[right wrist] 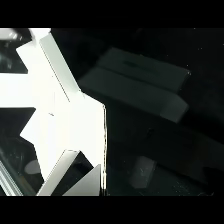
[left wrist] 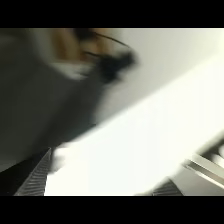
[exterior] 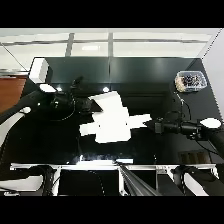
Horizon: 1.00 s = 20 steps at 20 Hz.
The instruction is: Fold the box and place the chain.
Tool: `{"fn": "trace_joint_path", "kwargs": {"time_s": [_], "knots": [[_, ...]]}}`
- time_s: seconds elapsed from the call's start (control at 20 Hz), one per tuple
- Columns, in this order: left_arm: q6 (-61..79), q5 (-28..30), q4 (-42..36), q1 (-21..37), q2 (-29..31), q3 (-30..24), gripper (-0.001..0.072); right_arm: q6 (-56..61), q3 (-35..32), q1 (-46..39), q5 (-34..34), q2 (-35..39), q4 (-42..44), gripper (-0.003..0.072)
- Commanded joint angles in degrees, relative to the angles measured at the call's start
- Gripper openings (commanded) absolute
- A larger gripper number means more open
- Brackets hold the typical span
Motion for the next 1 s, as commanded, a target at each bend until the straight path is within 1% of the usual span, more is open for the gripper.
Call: {"fn": "trace_joint_path", "kwargs": {"time_s": [0.0, 0.05, 0.1, 0.2, 0.25, 0.3, 0.35, 0.45, 0.5, 0.55, 0.6, 0.65, 0.7, 0.75, 0.8, 0.85, 0.9, 0.95], "knots": [[13.7, -10.8, -10.05, 0.83, -6.73, 0.83, 0.0691, 0.0, -0.07, 0.31, -0.24, 0.07, 0.09, 0.0013], [15.72, -10.82, -10.08, 0.09, -7.56, 0.83, 0.0688, 0.09, -0.07, 0.31, -0.44, 0.07, 0.09, 0.0013], [17.53, -11.1, -9.84, -0.48, -8.17, 1.01, 0.0656, 0.46, -0.07, 0.31, -0.94, 0.07, 0.09, 0.0014], [18.49, -13.16, -7.52, -0.94, -9.07, 2.12, 0.0498, 0.9, -0.07, 0.31, -1.97, 0.04, -0.24, 0.0013], [18.71, -14.34, -5.7, -0.76, -9.22, 2.73, 0.04, 1.11, -0.07, 0.31, -2.16, 0.07, -0.61, 0.0014], [18.69, -15.32, -3.61, -0.48, -9.2, 3.3, 0.0334, 1.29, -0.07, 0.31, -2.19, 0.04, -0.92, 0.0013], [18.67, -16.22, -0.94, -0.17, -9.2, 4.02, 0.0332, 1.51, -0.07, 0.31, -2.19, 0.07, -1.46, 0.0014], [18.23, -17.29, 3.63, -0.17, -9.2, 5.35, 0.0198, 1.7, -0.07, 0.31, -2.19, 0.04, -2.27, 0.0014], [18.23, -17.31, 5.01, -0.22, -9.2, 5.9, 0.0196, 1.95, -0.07, 0.33, -2.19, 0.04, -2.67, 0.0014], [18.23, -17.18, 5.68, -0.22, -9.2, 6.32, 0.0114, 2.19, -0.07, 0.33, -2.29, 0.04, -3.21, 0.0014], [18.34, -16.96, 5.66, -0.22, -9.2, 6.6, 0.0051, 2.4, -0.07, 0.33, -2.29, 0.04, -3.67, 0.0014], [18.99, -16.79, 5.66, -0.26, -9.2, 6.86, 0.0027, 2.4, -0.04, 0.33, -2.27, 0.07, -3.87, 0.0014], [18.99, -16.74, 5.68, -0.33, -9.2, 7.08, 0.0027, 2.38, -0.04, 0.31, -2.32, 0.07, -3.85, 0.0016], [18.99, -16.74, 5.75, -0.55, -9.2, 7.37, 0.0027, 2.36, -0.04, 0.31, -2.95, 0.07, -3.89, 0.0145], [18.91, -16.76, 6.36, -0.76, -9.14, 7.76, 0.0027, 2.36, 0.02, 0.2, -4.15, 0.07, -4.17, 0.0451], [18.73, -16.79, 7.04, -1.03, -9.03, 8.26, 0.0025, 2.32, 0.72, -0.44, -4.74, 0.07, -5.22, 0.0658], [17.97, -16.72, 7.67, -1.44, -8.66, 8.76, 0.0024, 2.36, 2.47, -1.44, -4.2, 0.07, -8.24, 0.0662], [17.0, -16.57, 8.48, -1.81, -8.02, 9.25, 0.0024, 2.34, 5.27, -2.71, -2.23, 0.07, -11.98, 0.0662]]}}
